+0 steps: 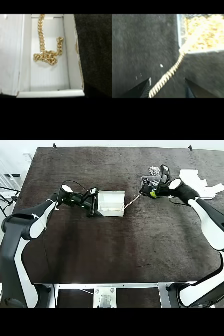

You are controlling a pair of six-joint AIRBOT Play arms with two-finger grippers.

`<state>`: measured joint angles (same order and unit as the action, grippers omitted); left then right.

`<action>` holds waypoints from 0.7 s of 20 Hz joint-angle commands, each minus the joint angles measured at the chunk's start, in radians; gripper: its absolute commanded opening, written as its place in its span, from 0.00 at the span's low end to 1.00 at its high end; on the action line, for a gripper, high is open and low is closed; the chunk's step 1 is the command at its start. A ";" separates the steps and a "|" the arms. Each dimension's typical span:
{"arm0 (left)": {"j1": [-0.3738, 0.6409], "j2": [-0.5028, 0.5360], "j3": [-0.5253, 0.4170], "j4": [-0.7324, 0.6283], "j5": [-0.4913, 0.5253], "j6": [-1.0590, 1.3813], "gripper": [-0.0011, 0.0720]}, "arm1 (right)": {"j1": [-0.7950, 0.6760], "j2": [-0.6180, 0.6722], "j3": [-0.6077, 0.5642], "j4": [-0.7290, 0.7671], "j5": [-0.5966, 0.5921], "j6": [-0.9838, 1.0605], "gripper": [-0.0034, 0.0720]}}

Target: Fold the box and place the chain.

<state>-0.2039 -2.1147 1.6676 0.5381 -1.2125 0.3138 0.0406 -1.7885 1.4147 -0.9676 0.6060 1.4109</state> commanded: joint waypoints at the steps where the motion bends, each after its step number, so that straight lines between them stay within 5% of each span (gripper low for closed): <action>1: 0.000 0.000 0.000 0.000 0.000 0.000 0.59 | 0.041 -0.059 -0.007 0.095 -0.168 -0.016 0.68; 2: 0.000 0.000 0.000 0.000 0.000 0.000 0.59 | 0.047 -0.072 -0.007 0.094 -0.196 -0.016 0.57; 6: 0.000 0.000 0.000 0.000 0.000 0.000 0.59 | 0.034 -0.099 -0.007 0.097 -0.220 -0.008 0.51; 9: 0.000 0.000 0.000 0.000 0.000 0.000 0.59 | 0.032 -0.096 0.021 0.097 -0.078 0.002 0.70; 14: 0.000 0.000 0.000 0.000 0.000 0.000 0.59 | 0.036 -0.024 0.035 0.096 0.000 -0.027 0.70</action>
<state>-0.2039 -2.1147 1.6676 0.5381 -1.2129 0.3138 0.0742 -1.8488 1.4433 -0.8734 0.5518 1.4067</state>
